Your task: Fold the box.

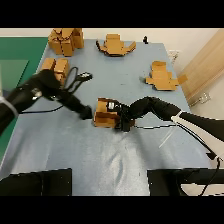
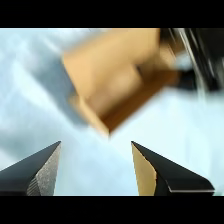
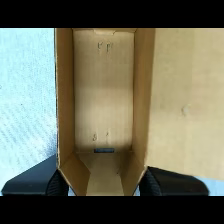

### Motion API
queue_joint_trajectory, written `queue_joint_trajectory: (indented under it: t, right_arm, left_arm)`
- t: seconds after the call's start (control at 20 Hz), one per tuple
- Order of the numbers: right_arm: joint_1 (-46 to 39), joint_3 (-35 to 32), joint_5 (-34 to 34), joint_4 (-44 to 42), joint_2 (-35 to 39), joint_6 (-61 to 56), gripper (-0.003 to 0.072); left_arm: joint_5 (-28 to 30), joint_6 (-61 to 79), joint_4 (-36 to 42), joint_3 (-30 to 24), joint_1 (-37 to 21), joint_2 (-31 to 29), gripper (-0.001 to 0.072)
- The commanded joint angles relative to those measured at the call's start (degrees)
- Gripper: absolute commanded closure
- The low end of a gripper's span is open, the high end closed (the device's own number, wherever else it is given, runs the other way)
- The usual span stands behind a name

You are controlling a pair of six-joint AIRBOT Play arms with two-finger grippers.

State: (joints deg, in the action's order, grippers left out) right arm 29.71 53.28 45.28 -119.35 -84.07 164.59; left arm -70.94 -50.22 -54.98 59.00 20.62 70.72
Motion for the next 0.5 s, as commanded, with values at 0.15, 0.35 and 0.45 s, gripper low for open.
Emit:
queue_joint_trajectory:
  t: [0.15, 0.35, 0.45]
  right_arm:
    - [0.0, 0.0, 0.0, 0.0, 0.0, -0.2, 0.0528]
    - [0.0, 0.0, 0.4, 0.0, 0.0, -0.2, 0.0527]
    - [0.0, 0.0, 0.3, 0.0, 0.0, -0.2, 0.0528]
  left_arm:
    - [2.1, 54.8, 6.3, -9.9, -14.1, 0.7, 0.0003]
    - [6.4, 71.8, 17.4, -9.0, -10.5, 9.4, 0.0003]
    - [6.4, 71.8, 17.8, -7.5, -8.1, 13.6, 0.0003]
